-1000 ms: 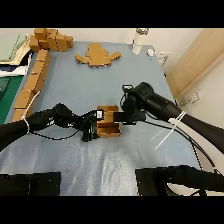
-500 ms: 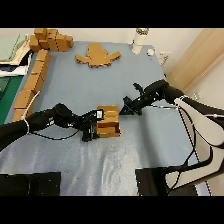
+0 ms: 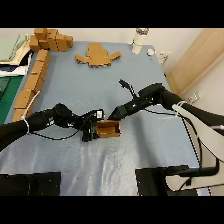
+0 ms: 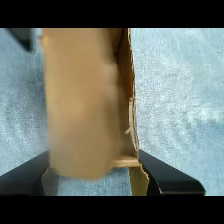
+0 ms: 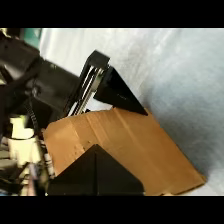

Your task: Fold the box.

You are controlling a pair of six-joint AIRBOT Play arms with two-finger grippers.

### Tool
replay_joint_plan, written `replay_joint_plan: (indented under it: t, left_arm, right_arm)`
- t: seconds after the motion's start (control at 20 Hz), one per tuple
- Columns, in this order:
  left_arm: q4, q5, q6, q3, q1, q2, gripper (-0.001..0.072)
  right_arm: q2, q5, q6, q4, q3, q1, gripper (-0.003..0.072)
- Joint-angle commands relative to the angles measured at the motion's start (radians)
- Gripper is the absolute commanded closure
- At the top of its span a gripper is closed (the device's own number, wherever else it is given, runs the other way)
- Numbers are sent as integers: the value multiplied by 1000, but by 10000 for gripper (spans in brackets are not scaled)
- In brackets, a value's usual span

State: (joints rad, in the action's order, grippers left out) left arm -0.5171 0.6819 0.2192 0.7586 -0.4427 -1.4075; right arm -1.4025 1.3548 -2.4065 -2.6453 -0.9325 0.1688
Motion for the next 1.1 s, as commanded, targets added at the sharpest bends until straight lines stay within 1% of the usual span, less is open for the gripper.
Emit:
replay_joint_plan:
  t: [0.0, 0.1, 0.25, 0.45, 0.6, 0.65, 0.7, 0.75, 0.8, 0.95, 1.0, 1.05]
  left_arm:
    - [0, 0, 0, 0, 0, 0, 250]
    - [0, 0, 0, 0, 0, 0, 250]
    - [0, 0, 0, 0, 0, 0, 250]
    - [0, 0, 0, 0, 0, 0, 249]
    - [0, 0, 0, 0, 0, 0, 249]
    - [0, 0, 0, 0, 0, 0, 250]
    - [0, 0, 0, 0, 0, 0, 249]
    - [0, 0, 0, 0, 0, 0, 250]
    - [0, 0, 0, 0, 0, 0, 249]
    - [0, 0, 0, 0, 0, 0, 250]
    - [0, 0, 0, 0, 0, 0, 250]
    - [0, 0, 0, 0, 0, 0, 250]
  right_arm:
    - [177, -197, -83, 140, 110, 103, 683]
    - [241, -301, -82, 254, 161, 193, 683]
    - [298, -466, -74, 477, 204, 324, 683]
    - [396, -599, -55, 657, 229, 441, 683]
    - [491, -677, -78, 763, 284, 501, 680]
    - [521, -706, -113, 797, 315, 514, 615]
    - [541, -722, -158, 810, 345, 518, 474]
    - [551, -723, -195, 809, 365, 517, 355]
    - [551, -719, -216, 809, 376, 517, 275]
    - [541, -720, -219, 805, 377, 517, 274]
    - [534, -721, -224, 806, 377, 517, 229]
    - [524, -723, -234, 808, 377, 517, 230]
